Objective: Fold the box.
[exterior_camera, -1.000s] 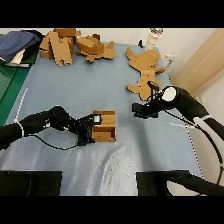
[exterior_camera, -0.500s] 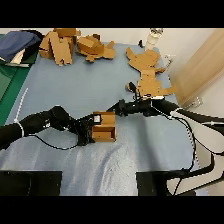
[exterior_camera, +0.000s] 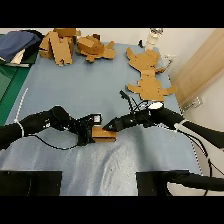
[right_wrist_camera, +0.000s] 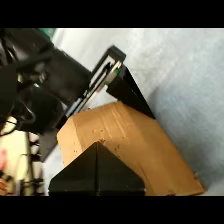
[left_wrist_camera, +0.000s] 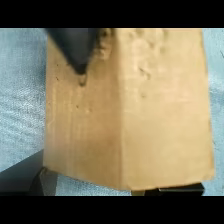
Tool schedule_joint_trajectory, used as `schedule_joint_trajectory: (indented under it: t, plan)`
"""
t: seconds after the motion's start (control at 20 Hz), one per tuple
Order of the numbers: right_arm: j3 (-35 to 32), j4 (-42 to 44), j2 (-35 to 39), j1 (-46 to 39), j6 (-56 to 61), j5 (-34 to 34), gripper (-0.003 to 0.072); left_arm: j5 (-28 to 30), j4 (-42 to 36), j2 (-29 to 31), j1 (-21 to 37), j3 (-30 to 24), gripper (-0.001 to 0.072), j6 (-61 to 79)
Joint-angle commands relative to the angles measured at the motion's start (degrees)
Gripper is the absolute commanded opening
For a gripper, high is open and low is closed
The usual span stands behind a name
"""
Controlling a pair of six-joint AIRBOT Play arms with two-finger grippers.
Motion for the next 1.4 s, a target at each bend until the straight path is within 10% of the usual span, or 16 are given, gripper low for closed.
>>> schedule_joint_trajectory:
  t: [0.0, 0.45, 0.85, 1.35]
  plan:
    - [-2.45, -9.18, 7.34, 4.72, -2.16, -10.69, 0.0005, -0.02, 0.02, 0.04, 0.00, 0.04, 0.0413, 0.02]
    - [-2.40, -19.50, 11.74, 15.76, -4.98, -20.74, 0.0007, 0.00, 0.02, 0.04, 0.00, 0.04, 0.0413, 0.04]
    - [-2.40, -36.22, 17.07, 19.04, -6.25, -27.50, 0.0307, 0.11, 0.02, 0.04, 0.00, 0.02, 0.0413, 0.04]
    - [-2.40, -38.27, 17.59, 19.06, -12.70, -27.19, 0.0306, 0.11, 0.02, 0.02, 0.00, 0.02, 0.0413, 0.04]
